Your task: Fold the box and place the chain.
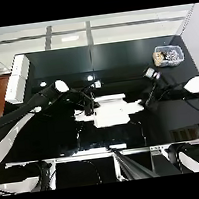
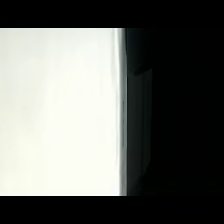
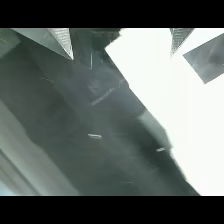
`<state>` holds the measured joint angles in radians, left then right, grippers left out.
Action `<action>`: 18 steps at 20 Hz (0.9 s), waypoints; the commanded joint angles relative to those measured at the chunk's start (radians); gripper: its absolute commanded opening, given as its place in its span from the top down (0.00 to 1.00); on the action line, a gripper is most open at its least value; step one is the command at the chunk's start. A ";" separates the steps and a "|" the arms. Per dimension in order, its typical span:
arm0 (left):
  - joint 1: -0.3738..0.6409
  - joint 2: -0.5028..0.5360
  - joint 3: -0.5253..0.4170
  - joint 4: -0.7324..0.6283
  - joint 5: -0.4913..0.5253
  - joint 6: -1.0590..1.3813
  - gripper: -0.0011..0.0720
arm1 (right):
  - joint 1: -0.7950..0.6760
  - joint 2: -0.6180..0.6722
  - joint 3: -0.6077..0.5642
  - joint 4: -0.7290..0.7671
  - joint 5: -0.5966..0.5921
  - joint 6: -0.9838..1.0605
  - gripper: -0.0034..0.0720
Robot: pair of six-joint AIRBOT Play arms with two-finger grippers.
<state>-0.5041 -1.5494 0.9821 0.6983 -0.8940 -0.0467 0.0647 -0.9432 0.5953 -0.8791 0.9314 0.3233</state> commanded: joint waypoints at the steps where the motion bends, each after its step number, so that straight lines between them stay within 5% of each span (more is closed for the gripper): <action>1: -0.001 -0.014 -0.002 0.004 0.019 0.028 0.95 | 0.107 -0.022 -0.056 -0.018 0.008 -0.148 0.02; 11: 0.000 -0.014 -0.002 0.000 0.018 0.020 0.95 | 0.327 -0.082 -0.077 -0.032 -0.096 -0.206 0.02; 18: 0.000 -0.014 -0.002 0.000 0.016 0.020 0.95 | 0.375 -0.129 -0.055 0.093 -0.204 -0.223 0.02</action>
<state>-0.5041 -1.5627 0.9810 0.6968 -0.8761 -0.0269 0.4282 -1.0687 0.5259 -0.8356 0.7719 0.1043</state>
